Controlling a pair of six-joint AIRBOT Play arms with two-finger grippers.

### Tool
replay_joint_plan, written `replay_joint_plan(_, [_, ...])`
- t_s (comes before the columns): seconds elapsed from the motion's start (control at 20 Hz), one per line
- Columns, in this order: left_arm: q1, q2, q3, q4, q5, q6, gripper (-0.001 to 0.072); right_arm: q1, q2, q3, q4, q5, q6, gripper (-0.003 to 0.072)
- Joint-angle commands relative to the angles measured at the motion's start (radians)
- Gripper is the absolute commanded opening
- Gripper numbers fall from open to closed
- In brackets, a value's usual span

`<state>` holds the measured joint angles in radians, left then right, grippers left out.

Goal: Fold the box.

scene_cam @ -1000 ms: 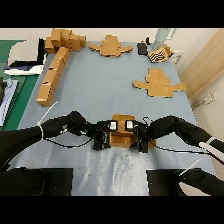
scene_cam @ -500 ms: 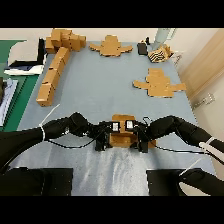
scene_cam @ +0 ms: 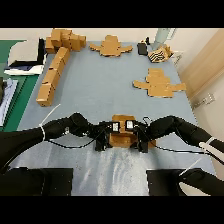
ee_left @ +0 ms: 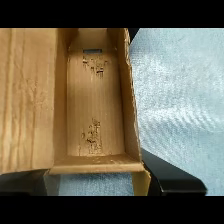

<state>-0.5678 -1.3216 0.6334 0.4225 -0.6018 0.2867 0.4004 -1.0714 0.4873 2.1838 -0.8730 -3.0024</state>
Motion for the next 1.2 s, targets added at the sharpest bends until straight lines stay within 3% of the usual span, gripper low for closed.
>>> replay_joint_plan(0.0, [0.000,0.000,0.000,0.000,-0.001,0.001,0.0498,0.000,0.000,0.001,0.000,0.000,0.000,0.0427])
replay_joint_plan(0.7, [0.000,0.000,0.000,0.000,-0.001,0.001,0.0498,0.000,0.000,0.001,0.007,0.000,0.001,0.0427])
replay_joint_plan(0.75, [0.000,0.000,0.000,0.000,-0.001,0.001,0.0498,0.000,0.000,0.002,0.028,0.000,0.001,0.0484])
replay_joint_plan(0.8, [0.000,0.000,0.000,0.000,-0.001,0.001,0.0498,0.000,0.001,0.010,0.031,-0.010,0.013,0.0720])
replay_joint_plan(0.9, [0.000,0.000,0.000,0.000,-0.001,0.000,0.0498,0.000,0.005,0.030,0.013,-0.072,0.035,0.0720])
replay_joint_plan(1.15, [0.000,0.000,0.000,0.000,0.000,0.001,0.0498,-0.033,0.089,0.033,-0.134,-0.082,0.203,0.0720])
